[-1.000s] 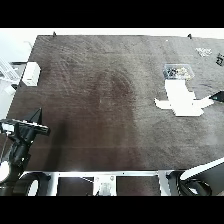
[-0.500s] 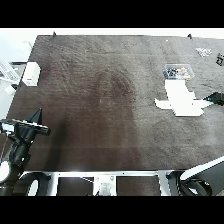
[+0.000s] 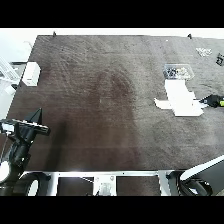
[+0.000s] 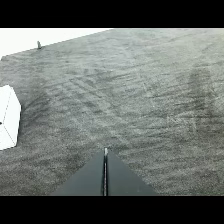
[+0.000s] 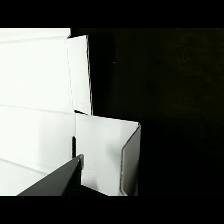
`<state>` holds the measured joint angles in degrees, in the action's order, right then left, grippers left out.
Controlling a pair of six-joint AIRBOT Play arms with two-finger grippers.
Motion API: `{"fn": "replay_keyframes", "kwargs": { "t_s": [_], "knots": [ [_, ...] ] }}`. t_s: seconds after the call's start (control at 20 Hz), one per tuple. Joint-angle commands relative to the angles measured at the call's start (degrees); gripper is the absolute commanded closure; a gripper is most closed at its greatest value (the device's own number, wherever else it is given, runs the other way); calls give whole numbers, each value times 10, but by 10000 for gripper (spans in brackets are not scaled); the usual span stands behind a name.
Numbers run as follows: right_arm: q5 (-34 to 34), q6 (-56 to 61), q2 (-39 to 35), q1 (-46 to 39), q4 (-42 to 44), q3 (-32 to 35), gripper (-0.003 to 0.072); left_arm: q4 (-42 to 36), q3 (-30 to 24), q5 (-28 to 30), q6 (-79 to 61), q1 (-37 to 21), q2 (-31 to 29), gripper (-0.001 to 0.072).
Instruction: Fold the box and place the chain.
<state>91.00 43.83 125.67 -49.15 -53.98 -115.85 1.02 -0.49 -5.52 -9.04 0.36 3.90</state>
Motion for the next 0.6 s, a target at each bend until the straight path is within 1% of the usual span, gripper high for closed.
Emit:
{"fn": "replay_keyframes", "kwargs": {
  "t_s": [0.0,0.05,0.15,0.2,0.3,0.4,0.55],
  "knots": [
    [18,1,2,2,15,0,332,0,0,0,0,0,0,685],
    [25,1,2,2,15,0,334,0,0,0,0,0,0,685],
    [38,-4,3,2,15,3,423,0,0,0,0,0,0,685],
    [45,-4,3,2,15,5,426,0,0,0,0,0,0,685],
    [64,-9,3,2,17,13,561,0,0,0,0,0,0,685],
    [92,-32,3,2,38,24,669,0,0,0,0,0,0,685],
    [123,-40,3,3,97,38,672,0,0,0,0,0,0,685]
  ]
}}
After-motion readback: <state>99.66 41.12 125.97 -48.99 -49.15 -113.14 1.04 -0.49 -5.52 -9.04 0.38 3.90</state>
